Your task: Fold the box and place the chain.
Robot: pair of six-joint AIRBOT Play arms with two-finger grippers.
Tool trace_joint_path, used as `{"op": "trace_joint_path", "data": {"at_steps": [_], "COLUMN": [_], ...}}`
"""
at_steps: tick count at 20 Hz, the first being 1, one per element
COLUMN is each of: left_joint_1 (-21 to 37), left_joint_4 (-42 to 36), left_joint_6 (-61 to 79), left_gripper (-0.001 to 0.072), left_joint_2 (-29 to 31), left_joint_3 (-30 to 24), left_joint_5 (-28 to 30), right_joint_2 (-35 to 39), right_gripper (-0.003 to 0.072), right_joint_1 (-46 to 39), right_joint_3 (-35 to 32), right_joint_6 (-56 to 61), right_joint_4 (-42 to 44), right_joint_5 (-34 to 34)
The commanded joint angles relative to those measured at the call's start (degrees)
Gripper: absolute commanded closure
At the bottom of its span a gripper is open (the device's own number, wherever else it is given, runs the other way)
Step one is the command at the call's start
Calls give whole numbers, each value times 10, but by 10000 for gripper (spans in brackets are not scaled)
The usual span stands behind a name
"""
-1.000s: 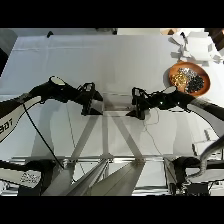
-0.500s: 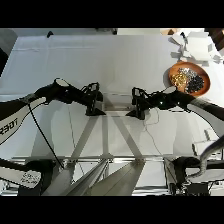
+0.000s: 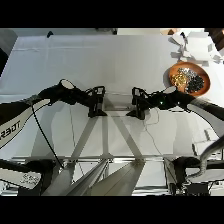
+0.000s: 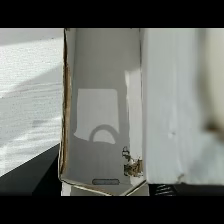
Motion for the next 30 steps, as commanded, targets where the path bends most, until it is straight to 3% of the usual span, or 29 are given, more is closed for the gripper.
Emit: {"op": "trace_joint_path", "data": {"at_steps": [1,20,24,25,26,27,30], "left_joint_1": [-2,-2,-2,-2,-2,-2,-2], "left_joint_4": [8,8,8,8,8,8,8], "left_joint_6": [-2,-2,-2,-2,-2,-2,-2], "left_gripper": [569,569,569,569,569,569,569], "left_joint_2": [0,0,0,0,0,0,0], "left_joint_3": [0,0,0,0,0,0,0], "left_joint_5": [4,4,4,4,4,4,4], "right_joint_2": [0,0,0,0,0,0,2], "right_gripper": [283,283,283,266,167,7,-24], "right_joint_1": [0,0,0,0,0,0,0], "right_joint_3": [0,0,0,0,0,0,0], "right_joint_6": [0,0,2,2,2,2,2], "right_joint_4": [0,0,4,4,3,2,-13], "right_joint_5": [0,0,27,29,28,22,14]}}
